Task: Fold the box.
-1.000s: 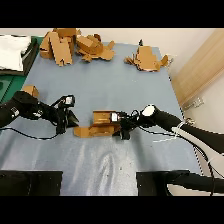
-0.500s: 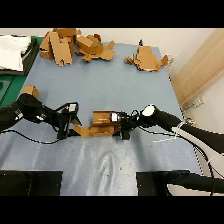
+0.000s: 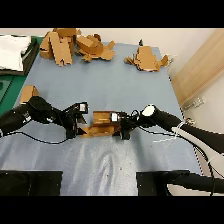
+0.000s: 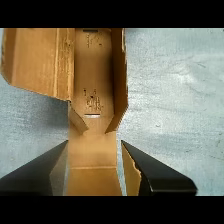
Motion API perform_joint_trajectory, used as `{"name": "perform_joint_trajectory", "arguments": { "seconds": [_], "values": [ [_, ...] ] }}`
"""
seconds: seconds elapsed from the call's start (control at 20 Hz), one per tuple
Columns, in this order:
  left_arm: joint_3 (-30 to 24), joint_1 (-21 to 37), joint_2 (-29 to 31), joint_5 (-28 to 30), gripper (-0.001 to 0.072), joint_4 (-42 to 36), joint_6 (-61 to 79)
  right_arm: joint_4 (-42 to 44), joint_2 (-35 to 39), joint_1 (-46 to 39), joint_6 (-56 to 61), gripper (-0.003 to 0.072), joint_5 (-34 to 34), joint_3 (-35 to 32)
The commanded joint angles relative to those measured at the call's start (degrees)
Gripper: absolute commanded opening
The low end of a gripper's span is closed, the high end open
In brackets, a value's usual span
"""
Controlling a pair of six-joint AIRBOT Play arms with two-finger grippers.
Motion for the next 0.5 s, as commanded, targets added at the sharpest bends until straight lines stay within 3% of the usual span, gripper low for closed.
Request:
{"name": "perform_joint_trajectory", "arguments": {
  "seconds": [0.0,0.45],
  "values": [
    [0.0,-0.3,-0.3,0.8,0.0506,0.0,-1.5,0.0,0.0,0.0,0.0,0.0489,0.0,0.0],
    [0.0,-3.8,-1.3,2.8,0.0505,0.2,-2.6,0.0,0.0,0.0,0.0,0.0489,0.0,0.0]
  ]
}}
